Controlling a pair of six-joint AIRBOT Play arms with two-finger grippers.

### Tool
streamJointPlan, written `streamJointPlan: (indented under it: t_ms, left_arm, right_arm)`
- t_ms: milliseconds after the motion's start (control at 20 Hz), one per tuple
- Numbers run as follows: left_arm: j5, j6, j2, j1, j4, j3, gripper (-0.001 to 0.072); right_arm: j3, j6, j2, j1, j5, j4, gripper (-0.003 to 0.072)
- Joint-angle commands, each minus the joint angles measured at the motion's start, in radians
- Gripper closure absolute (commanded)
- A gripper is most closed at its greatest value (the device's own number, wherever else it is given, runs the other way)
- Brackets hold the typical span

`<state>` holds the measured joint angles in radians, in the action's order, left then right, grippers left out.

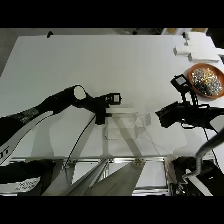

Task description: Fold the box and place the chain.

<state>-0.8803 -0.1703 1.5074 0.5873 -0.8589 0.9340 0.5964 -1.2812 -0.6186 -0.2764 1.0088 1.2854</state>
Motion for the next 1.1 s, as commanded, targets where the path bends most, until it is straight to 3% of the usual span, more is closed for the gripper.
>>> streamJointPlan:
  t_ms: [0,1050]
  left_arm:
    - [0.012,-0.04,-0.01,0.0,-0.034,0.004,0.0706]
    - [0.027,-0.085,0.013,0.0,-0.039,0.003,0.0705]
  right_arm:
    - [0.001,0.0,0.0,-0.001,0.0,0.0,0.0373]
    - [0.001,0.0,0.0,-0.001,0.001,0.001,0.0373]
